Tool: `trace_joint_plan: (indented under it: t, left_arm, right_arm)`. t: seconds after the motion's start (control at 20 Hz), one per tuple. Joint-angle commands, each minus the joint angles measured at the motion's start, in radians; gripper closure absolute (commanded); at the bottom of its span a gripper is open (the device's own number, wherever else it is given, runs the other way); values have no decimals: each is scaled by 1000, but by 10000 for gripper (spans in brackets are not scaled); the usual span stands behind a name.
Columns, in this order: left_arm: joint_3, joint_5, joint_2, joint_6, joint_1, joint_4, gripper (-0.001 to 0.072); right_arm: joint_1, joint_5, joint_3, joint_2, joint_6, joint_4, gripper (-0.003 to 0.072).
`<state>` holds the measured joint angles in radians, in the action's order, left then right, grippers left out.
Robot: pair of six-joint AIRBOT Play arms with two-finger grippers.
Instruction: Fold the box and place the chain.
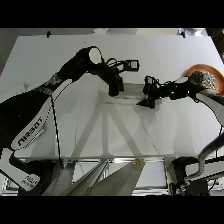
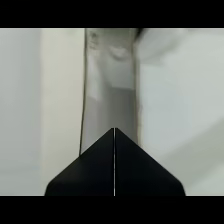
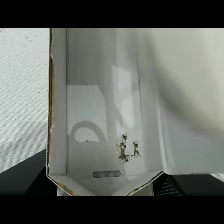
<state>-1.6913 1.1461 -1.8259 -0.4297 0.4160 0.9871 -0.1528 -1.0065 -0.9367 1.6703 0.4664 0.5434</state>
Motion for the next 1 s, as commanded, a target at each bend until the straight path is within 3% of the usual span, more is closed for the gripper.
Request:
trace_joint_plan:
  t: [0.0, 0.1, 0.2, 0.45, 0.55, 0.8, 0.95]
  left_arm:
    - [-1, -304, 1, -118, 3, -11, 692]
    - [-1, -424, -3, -230, 3, -10, 692]
    - [-1, -463, -23, -296, 3, -10, 692]
    - [-1, -298, -121, -314, 4, -9, 690]
    - [-1, -283, -134, -312, 3, -8, 690]
    - [-1, -279, -78, -311, 3, -10, 690]
    - [-1, -212, -9, -296, -1, -4, 690]
  right_arm:
    - [0, 0, 0, 0, 0, 0, 189]
    - [0, 0, 0, 0, 0, 0, 189]
    - [0, 0, 0, 0, 0, 0, 189]
    - [0, 0, 0, 0, 0, 0, 189]
    - [0, 0, 0, 0, 0, 0, 189]
    - [0, 0, 0, 0, 0, 0, 189]
    - [0, 0, 0, 0, 0, 0, 189]
